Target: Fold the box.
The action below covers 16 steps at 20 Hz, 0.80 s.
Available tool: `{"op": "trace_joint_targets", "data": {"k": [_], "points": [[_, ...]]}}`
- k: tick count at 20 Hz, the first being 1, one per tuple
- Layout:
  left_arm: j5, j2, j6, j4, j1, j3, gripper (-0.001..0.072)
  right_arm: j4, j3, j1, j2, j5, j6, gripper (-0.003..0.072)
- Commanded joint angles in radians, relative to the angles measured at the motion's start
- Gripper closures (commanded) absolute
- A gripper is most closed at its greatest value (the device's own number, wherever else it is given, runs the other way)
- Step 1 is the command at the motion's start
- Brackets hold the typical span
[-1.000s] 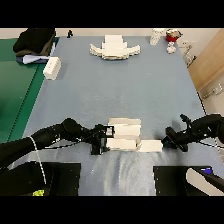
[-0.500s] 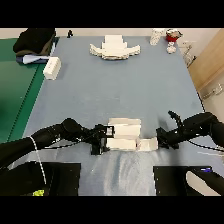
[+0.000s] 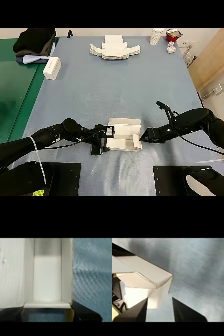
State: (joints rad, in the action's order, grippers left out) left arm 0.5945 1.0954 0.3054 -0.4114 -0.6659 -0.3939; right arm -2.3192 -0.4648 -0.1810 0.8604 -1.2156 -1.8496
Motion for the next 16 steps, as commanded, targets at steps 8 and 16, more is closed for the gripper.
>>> {"op": "trace_joint_targets", "data": {"k": [8,16], "points": [[0.0,0.0,0.0,0.0,0.0,-0.001,0.0183,0.196,-0.039,-0.247,-0.003,0.212,0.334,0.0214],[0.0,0.0,0.0,0.0,0.0,-0.001,0.0183,0.526,-0.251,-0.571,0.209,0.13,0.776,0.0215]]}}
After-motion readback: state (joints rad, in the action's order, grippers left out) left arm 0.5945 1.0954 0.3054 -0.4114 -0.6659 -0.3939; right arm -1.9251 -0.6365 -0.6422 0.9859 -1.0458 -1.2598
